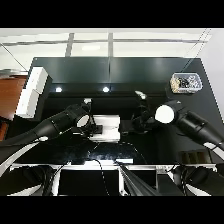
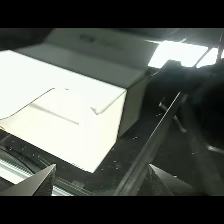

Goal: Fold the box and place the chain.

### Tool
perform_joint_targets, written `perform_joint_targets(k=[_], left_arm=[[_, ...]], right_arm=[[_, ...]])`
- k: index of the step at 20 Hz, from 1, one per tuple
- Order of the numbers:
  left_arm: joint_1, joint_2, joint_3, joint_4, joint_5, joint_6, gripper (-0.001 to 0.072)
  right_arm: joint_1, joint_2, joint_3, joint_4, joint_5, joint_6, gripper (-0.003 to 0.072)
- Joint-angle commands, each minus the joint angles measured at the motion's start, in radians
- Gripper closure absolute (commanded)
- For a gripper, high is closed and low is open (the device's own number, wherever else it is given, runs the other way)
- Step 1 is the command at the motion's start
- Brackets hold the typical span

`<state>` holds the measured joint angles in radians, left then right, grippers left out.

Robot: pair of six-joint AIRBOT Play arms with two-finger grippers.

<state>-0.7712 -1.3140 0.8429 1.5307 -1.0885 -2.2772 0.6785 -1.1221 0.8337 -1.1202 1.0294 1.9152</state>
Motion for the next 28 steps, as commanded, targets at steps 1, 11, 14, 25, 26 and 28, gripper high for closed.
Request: perform_joint_targets(k=[1,11,14,25,26,28], left_arm=[[0.001,-0.001,0.000,0.006,0.007,0.000,0.0680],[0.001,-0.001,0.000,0.007,0.008,0.000,0.0680],[0.001,-0.001,0.000,0.010,0.011,0.000,0.0680],[0.000,-0.001,0.000,0.010,0.006,0.000,0.0680],[0.000,-0.001,0.000,0.010,0.006,0.000,0.0680],[0.000,-0.001,0.000,0.010,0.006,0.000,0.0680]], right_arm=[[0.086,-0.058,-0.007,0.006,-0.071,0.072,-0.0018],[0.123,-0.152,0.001,-0.063,-0.151,0.198,0.0227],[0.147,-0.189,0.022,-0.071,-0.155,0.224,0.0329],[0.198,-0.307,0.190,-0.294,-0.003,0.424,0.0330],[0.201,-0.311,0.190,-0.295,0.001,0.435,0.0329],[0.204,-0.316,0.190,-0.294,0.013,0.441,0.0330]])
